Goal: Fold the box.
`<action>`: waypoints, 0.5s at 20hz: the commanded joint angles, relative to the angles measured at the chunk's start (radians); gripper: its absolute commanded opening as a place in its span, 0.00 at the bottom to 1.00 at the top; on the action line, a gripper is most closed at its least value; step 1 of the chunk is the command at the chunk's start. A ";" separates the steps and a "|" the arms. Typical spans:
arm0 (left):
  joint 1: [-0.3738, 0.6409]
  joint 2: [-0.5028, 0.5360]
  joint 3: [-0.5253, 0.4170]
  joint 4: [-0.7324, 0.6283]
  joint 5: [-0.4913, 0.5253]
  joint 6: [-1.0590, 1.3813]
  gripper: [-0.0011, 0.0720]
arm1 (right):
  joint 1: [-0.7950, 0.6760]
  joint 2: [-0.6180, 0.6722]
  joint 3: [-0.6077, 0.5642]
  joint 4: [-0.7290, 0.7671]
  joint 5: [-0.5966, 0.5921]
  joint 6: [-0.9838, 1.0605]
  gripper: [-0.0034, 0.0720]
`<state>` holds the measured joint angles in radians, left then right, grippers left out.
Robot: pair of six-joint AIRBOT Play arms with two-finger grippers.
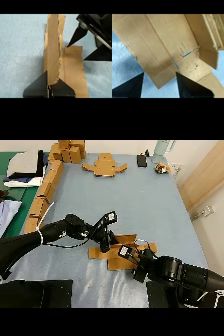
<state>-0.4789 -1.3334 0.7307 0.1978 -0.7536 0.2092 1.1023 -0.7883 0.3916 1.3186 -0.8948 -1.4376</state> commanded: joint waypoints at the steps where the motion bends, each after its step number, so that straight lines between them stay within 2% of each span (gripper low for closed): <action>1: 0.000 0.000 0.000 0.000 -0.001 0.000 0.03 | 0.001 -0.003 0.000 -0.003 0.006 -0.005 0.84; 10: 0.000 0.000 0.000 0.000 0.000 0.000 0.03 | 0.001 -0.003 0.000 -0.031 0.008 -0.004 0.84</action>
<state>-0.4789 -1.3334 0.7307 0.1974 -0.7544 0.2092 1.1027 -0.7910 0.3916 1.3018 -0.8875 -1.4418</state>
